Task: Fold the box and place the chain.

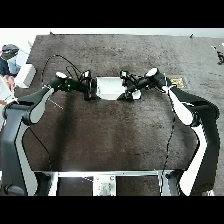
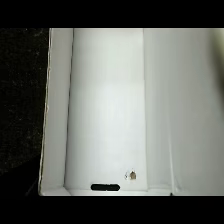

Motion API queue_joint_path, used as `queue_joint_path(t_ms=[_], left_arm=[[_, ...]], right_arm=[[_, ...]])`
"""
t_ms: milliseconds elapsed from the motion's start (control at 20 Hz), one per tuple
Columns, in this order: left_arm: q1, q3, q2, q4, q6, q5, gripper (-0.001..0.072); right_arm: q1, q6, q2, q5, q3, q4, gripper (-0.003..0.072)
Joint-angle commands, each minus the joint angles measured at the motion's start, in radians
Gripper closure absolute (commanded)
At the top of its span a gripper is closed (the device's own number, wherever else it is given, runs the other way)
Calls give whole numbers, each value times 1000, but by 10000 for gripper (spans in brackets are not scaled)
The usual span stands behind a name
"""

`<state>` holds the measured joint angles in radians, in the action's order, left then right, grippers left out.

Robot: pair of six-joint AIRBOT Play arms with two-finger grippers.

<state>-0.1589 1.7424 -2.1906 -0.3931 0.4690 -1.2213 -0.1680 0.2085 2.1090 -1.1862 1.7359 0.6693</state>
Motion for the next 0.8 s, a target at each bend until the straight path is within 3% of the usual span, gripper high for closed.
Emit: queue_joint_path(t_ms=[0, 550, 650, 750], left_arm=[[-2, 1, -3, 12, 11, 2, 1], [-21, 1, -4, 10, 8, 33, 2], [-21, 1, -5, 10, 8, 25, 65], [-21, 1, -9, 11, 8, 25, 64]], right_arm=[[-1, 0, 0, -3, 0, 0, 524], [-1, 0, 0, -3, 0, 0, 525], [-1, 0, 0, -3, 0, 0, 524], [-1, 0, 0, -3, 0, 0, 525]])
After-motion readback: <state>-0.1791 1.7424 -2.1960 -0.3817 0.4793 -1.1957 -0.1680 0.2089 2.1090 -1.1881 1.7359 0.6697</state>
